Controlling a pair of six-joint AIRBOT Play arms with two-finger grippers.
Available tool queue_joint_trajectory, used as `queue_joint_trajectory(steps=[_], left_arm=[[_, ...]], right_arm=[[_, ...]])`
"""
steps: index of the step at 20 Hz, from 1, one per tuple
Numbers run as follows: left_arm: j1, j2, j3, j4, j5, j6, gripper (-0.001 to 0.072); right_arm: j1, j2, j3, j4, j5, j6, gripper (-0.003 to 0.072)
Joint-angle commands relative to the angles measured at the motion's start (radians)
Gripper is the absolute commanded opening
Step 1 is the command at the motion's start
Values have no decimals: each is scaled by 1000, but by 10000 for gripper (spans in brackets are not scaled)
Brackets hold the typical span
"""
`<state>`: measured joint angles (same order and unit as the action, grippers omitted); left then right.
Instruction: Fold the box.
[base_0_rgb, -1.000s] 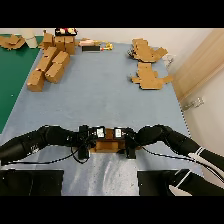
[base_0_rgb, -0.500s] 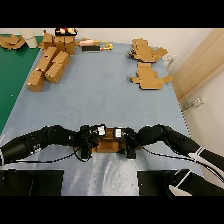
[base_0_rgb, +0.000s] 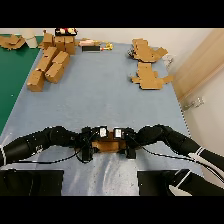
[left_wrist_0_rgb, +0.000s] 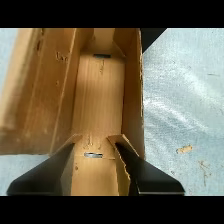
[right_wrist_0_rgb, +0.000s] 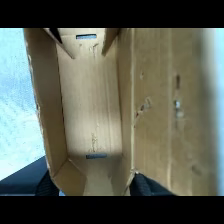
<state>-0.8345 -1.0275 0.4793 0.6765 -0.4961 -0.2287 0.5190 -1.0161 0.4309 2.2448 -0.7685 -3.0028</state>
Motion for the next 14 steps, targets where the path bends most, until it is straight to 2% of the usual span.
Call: queue_joint_trajectory(steps=[1, 3, 5, 6, 7, 9, 12, 14], left_arm=[[-1, -1, -1, -1, -16, -1, 419], [1, -1, -1, 8, -9, -2, 418], [1, 6, 0, 98, -8, -74, 402], [5, 17, 1, 187, -10, -174, 170], [13, 35, 2, 260, -10, -280, 22], [42, 97, 2, 344, -11, -462, 13], [87, 208, 2, 379, -41, -579, 13], [135, 283, 2, 447, -77, -785, 13]], right_arm=[[0, 0, 0, 3, 0, 2, 446], [0, 0, 0, 3, 0, 2, 446], [0, 0, 0, 3, 0, 2, 445], [0, 0, 0, 3, 0, 2, 446], [0, 0, 0, 3, 0, 2, 445], [0, 0, 0, 3, 0, 2, 446], [0, 0, 0, 3, 0, 2, 445], [0, 0, 0, 3, 0, 2, 445]])
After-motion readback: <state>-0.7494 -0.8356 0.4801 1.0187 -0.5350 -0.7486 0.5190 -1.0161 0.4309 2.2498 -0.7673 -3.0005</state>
